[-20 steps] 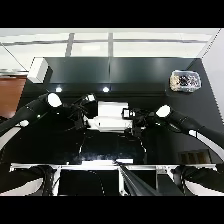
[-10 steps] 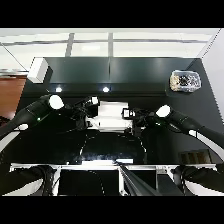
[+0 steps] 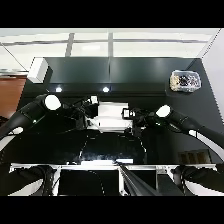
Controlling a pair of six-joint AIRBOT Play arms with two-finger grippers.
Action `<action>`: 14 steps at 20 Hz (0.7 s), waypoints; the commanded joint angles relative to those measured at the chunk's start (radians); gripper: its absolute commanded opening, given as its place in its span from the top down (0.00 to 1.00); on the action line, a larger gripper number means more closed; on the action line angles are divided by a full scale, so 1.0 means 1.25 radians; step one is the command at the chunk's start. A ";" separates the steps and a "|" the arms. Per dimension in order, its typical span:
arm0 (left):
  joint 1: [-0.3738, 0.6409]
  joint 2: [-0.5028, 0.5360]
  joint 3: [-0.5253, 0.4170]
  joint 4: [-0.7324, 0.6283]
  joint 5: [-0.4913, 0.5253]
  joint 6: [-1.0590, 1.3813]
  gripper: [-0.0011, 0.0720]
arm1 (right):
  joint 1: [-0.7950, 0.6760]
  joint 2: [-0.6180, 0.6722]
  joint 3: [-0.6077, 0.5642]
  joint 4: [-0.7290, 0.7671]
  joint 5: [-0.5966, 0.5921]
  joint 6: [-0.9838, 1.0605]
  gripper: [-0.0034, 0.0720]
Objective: Fold the box and place the chain.
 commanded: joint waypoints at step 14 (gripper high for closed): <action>-0.042 -0.046 0.000 -0.071 0.009 0.054 0.48 | 0.000 0.000 0.001 0.000 0.000 0.000 0.73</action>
